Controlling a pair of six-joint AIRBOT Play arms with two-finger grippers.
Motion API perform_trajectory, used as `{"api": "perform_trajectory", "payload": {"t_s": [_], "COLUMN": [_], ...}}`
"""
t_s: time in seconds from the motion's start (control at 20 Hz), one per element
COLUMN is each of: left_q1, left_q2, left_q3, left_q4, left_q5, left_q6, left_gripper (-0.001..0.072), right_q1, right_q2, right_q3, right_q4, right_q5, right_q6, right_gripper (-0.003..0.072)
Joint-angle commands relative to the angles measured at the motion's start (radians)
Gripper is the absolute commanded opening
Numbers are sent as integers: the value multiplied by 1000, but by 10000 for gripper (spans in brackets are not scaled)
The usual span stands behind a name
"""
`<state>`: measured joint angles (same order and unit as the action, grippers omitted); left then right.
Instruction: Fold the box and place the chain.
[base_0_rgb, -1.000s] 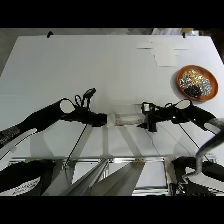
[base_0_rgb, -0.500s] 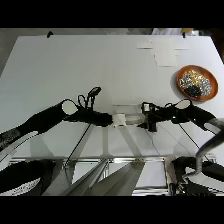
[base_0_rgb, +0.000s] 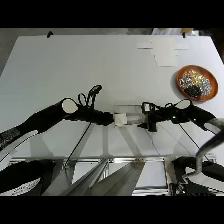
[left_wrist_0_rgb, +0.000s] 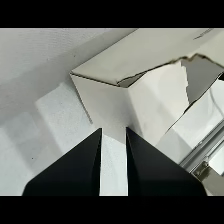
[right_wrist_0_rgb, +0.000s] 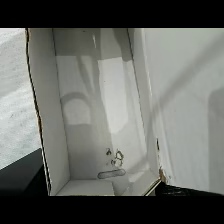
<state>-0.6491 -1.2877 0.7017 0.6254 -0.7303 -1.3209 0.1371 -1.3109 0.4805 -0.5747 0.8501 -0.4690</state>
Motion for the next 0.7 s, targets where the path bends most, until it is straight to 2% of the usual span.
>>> {"api": "perform_trajectory", "payload": {"t_s": [0.0,0.5,0.6,0.65], "left_q1": [2,20,20,20], "left_q2": [1,27,26,26], "left_q3": [1,12,16,18], "left_q4": [26,71,73,77], "left_q5": [-21,-47,-52,-53], "left_q6": [-20,-99,-122,-141], "left_gripper": [180,182,299,301], "right_q1": [1,1,1,1], "right_q2": [1,1,1,1], "right_q3": [-1,-1,-1,-1], "right_q4": [-1,-1,-1,-1], "right_q5": [0,0,0,0], "right_q6": [0,0,0,0], "right_gripper": [448,448,448,448]}}
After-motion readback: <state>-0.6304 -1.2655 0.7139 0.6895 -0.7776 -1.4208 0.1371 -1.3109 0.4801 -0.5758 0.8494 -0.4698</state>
